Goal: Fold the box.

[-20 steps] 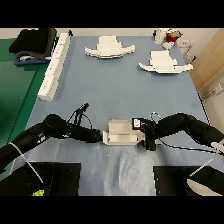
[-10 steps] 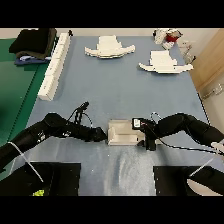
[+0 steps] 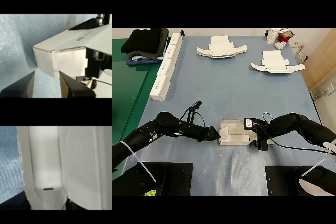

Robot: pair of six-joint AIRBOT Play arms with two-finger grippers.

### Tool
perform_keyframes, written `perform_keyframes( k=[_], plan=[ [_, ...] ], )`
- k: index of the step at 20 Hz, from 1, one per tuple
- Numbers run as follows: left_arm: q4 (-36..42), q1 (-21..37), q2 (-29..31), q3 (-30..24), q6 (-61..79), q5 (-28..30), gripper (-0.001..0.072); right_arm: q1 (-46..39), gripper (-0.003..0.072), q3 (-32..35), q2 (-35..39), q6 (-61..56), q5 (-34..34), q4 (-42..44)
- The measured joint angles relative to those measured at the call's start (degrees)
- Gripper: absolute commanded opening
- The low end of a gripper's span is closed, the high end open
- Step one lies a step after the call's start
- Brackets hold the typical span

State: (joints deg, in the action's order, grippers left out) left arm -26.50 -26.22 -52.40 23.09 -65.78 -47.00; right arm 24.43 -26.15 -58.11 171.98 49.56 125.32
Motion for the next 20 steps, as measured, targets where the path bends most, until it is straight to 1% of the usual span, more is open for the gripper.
perform_keyframes(
  k=[2, 4, 6, 9, 11, 16, 20],
  plan=[
    [-1.4, -2.4, 0.0, 1.0, -2.5, 1.4, 0.0462, 0.0, 0.0504, 0.0, 0.0, 0.0, 0.0, 0.0],
    [-4.6, -6.1, -0.1, 2.4, -7.1, 3.7, 0.0462, 0.0, 0.0504, 0.0, 0.0, 0.0, 0.0, 0.0],
    [-9.6, -10.3, -0.7, 4.3, -13.6, 6.5, 0.0462, 0.0, 0.0505, 0.0, 0.0, 0.0, 0.0, 0.0],
    [-18.2, -15.5, -3.0, 7.4, -24.7, 8.2, 0.0461, 0.0, 0.0504, 0.0, 0.0, 0.0, 0.0, 0.0],
    [-23.5, -18.1, -4.8, 9.6, -31.7, 8.2, 0.0460, 0.0, 0.0504, 0.0, 0.0, 0.0, 0.0, 0.0],
    [-37.5, -22.6, -7.9, 15.3, -49.0, 5.2, 0.0459, 0.0, 0.0504, 0.0, 0.0, 0.0, 0.0, 0.0],
    [-44.5, -25.1, -9.8, 19.1, -58.8, 3.3, 0.0459, 0.0, 0.0504, 0.0, 0.0, 0.0, 0.0, 0.0]
  ],
)
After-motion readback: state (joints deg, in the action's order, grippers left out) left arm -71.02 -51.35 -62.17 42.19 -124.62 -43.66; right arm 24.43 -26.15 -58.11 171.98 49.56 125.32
